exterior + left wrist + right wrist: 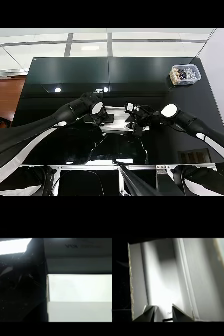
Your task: Fold the box and place the chain.
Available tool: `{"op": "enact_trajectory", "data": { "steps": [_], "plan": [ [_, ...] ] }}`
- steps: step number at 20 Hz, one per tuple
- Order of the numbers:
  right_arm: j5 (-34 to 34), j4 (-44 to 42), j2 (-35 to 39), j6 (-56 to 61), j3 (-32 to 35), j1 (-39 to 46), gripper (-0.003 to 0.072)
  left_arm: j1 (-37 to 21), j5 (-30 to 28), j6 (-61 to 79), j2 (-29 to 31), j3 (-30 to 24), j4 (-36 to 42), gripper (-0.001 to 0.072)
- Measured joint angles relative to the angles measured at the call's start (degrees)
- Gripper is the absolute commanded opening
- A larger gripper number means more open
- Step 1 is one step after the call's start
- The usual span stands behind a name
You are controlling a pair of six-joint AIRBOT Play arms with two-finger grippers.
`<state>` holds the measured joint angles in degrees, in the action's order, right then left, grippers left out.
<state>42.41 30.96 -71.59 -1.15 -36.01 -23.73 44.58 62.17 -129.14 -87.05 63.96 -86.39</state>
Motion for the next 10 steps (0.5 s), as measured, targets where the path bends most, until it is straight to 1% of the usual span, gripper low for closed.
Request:
{"op": "enact_trajectory", "data": {
  "steps": [1,2,3,4,5,6,7,8,10],
  "plan": [
    [-0.17,-0.79,-0.13,0.04,0.04,0.00,0.0139,-0.02,-0.07,-0.02,0.00,0.00,0.07,0.0024],
    [-0.17,-1.18,-0.22,0.02,0.11,0.00,0.0329,0.00,-0.11,-0.02,-0.02,0.00,0.15,0.0023],
    [-0.42,-1.53,-0.28,0.02,0.17,0.00,0.0341,0.00,-0.15,-0.02,0.00,0.00,0.17,0.0024],
    [-0.68,-1.73,-0.31,0.04,0.22,0.00,0.0260,0.00,-0.15,-0.02,0.00,0.00,0.20,0.0024],
    [-0.76,-1.95,-0.35,0.22,0.28,0.00,0.0259,0.00,-0.09,-0.02,0.00,0.00,0.15,0.0023],
    [-0.79,-2.05,-0.35,0.59,0.28,0.00,0.0213,-0.02,-0.07,-0.02,0.00,0.00,0.13,0.0024],
    [-0.70,-2.08,-0.35,1.09,0.28,0.07,0.0093,-0.02,-0.09,-0.04,0.00,0.00,0.13,0.0024],
    [-0.42,-2.10,-0.35,1.64,0.28,0.13,0.0015,0.00,-0.13,-0.02,0.00,0.00,0.17,0.0024],
    [1.46,-2.01,-0.02,3.54,0.28,0.63,0.0015,0.02,-0.09,-0.02,0.00,0.00,0.28,0.0024]
  ]
}}
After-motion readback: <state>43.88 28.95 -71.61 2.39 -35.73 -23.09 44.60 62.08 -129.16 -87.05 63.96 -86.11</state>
